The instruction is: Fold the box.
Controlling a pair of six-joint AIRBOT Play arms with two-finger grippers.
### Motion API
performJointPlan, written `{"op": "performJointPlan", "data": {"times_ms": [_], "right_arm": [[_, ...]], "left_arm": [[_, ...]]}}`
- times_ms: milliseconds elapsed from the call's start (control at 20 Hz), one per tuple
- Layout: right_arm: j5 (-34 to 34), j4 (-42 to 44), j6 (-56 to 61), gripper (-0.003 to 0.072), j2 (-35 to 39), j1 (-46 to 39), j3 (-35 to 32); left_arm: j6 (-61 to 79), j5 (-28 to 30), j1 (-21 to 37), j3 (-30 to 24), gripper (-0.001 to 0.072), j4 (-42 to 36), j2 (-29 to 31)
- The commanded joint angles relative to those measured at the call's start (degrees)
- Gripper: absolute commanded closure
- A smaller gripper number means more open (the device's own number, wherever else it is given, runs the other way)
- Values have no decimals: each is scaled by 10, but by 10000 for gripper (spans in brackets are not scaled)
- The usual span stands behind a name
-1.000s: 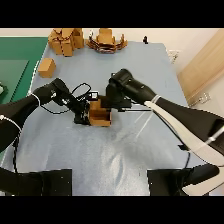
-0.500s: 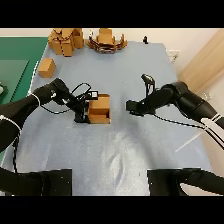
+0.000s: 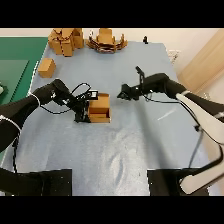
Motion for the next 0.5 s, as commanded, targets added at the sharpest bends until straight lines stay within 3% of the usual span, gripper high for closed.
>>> {"op": "performJointPlan", "data": {"times_ms": [0,100,250,450], "right_arm": [[-123,53,-88,683,-111,10,155],[-204,53,-132,683,-119,21,193],[-324,54,-215,683,-94,28,193],[-336,6,-298,682,-70,54,190]], "left_arm": [[3,-5,0,-5,698,2,-1],[3,-7,0,-5,697,2,0],[3,-9,0,-5,696,2,0],[3,-9,0,-5,696,2,0]]}}
